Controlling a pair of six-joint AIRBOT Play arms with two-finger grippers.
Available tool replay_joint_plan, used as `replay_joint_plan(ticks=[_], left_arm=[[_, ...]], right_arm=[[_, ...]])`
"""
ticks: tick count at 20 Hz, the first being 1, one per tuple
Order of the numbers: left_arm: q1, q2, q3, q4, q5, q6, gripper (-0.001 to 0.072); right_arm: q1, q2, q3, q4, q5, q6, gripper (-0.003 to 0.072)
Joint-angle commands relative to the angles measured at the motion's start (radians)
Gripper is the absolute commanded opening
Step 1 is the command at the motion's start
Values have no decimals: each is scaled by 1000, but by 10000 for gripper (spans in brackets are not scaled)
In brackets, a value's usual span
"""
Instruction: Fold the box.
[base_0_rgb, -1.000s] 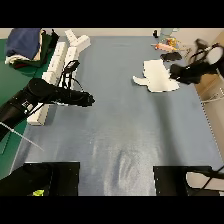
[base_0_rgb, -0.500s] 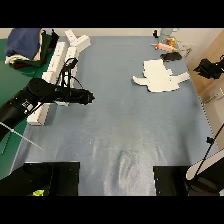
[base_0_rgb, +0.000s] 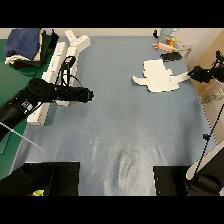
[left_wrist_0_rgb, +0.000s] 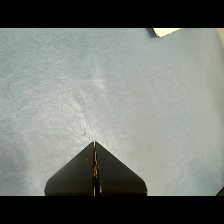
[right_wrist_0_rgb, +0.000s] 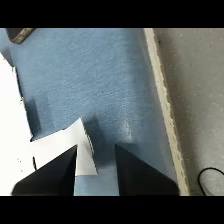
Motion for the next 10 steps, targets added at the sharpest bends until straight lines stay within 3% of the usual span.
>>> replay_joint_plan(ticks=[1,2,4,8,10], left_arm=[[0,-1,0,0,3,0,15],[0,-1,0,0,3,0,15],[0,-1,0,0,2,-6,15],[0,0,0,0,-4,-67,15],[3,0,0,0,-8,-105,15]], right_arm=[[2,-14,7,73,37,-64,241],[3,-14,6,100,57,-64,136],[6,-14,7,148,124,-70,5],[8,1,6,310,332,-13,3],[21,40,-17,308,381,76,2]])
